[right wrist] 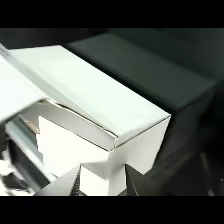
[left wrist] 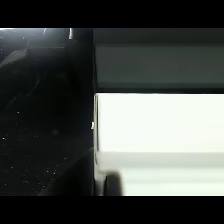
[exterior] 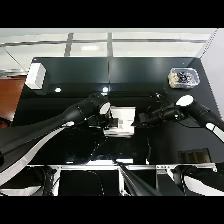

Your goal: Fold the box and place the chain.

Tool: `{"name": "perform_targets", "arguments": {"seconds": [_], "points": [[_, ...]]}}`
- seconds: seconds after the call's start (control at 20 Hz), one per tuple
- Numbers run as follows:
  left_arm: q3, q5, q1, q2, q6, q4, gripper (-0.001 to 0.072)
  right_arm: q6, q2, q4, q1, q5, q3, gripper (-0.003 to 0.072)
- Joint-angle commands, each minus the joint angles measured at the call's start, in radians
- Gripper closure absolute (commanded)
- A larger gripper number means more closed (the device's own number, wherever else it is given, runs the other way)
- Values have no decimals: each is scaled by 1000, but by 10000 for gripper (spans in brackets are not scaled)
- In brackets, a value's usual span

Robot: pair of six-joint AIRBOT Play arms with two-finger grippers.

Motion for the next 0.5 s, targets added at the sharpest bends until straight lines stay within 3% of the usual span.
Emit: {"name": "perform_targets", "arguments": {"seconds": [0.0,0.15,0.45], "points": [[0,3,0,0,-1,-2,686,183,-1,-182,100,-32,80,383],[0,3,0,0,-1,-1,686,348,-1,-360,177,-69,129,383],[0,6,0,0,-1,-1,686,612,-43,-576,287,-84,187,383]]}}
